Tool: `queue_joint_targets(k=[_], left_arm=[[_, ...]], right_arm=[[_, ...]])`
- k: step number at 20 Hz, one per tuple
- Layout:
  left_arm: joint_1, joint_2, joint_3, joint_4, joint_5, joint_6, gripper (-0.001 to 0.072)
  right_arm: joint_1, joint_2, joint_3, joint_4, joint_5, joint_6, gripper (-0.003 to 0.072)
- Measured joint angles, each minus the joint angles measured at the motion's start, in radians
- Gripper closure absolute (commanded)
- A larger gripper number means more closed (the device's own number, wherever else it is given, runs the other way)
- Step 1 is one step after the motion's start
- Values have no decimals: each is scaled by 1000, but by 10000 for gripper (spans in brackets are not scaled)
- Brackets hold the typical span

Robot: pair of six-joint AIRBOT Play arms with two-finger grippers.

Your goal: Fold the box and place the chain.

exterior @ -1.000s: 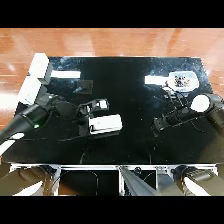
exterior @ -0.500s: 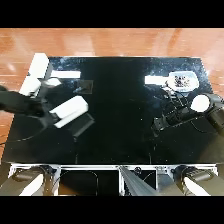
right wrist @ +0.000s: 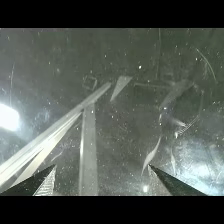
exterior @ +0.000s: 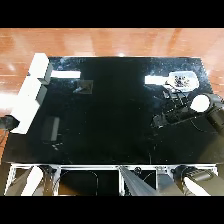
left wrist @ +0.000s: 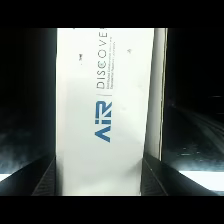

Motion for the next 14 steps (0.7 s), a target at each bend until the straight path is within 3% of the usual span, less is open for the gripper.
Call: queue_joint_targets(k=[5, 14], left_arm=[[122, -81, -1, -1, -31, 88, 687], [151, -309, 7, -1, -201, 222, 686]], right_arm=[[0, 0, 0, 0, -39, 0, -29], [0, 0, 0, 45, -151, 10, -29]])
